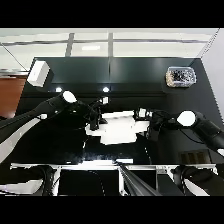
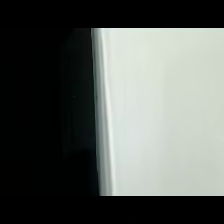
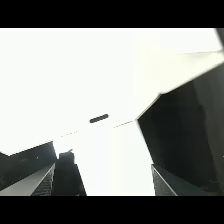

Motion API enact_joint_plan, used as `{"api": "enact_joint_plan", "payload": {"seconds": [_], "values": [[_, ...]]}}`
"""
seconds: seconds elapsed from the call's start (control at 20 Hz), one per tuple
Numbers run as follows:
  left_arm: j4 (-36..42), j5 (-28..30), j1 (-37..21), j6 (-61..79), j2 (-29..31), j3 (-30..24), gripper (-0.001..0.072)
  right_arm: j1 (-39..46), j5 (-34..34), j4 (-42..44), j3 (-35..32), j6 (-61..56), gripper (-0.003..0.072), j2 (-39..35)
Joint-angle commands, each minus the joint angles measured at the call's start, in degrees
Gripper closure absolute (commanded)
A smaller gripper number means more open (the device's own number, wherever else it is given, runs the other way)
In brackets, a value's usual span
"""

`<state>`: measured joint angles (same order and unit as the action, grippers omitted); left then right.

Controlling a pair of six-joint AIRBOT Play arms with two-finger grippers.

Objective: Fold the box and place the chain.

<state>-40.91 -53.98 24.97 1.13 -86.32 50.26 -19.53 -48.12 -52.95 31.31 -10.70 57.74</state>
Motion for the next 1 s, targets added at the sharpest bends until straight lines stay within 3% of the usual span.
{"api": "enact_joint_plan", "payload": {"seconds": [0.0, 0.6, 0.95], "values": [[-1.44, -0.04, -0.02, 0.24, -0.04, 0.07, 0.0684, -0.87, -2.60, -0.52, -0.11, 3.21, -0.0020, 2.16], [-1.46, -2.43, -0.02, 0.22, -0.04, 1.86, 0.0684, -5.64, -1.14, 4.55, -1.99, 5.07, 0.0001, 2.84], [-1.46, -3.56, -0.02, 0.20, -0.04, 1.86, 0.0684, -11.28, 7.50, 11.32, -2.29, 6.58, 0.0000, 3.26]]}}
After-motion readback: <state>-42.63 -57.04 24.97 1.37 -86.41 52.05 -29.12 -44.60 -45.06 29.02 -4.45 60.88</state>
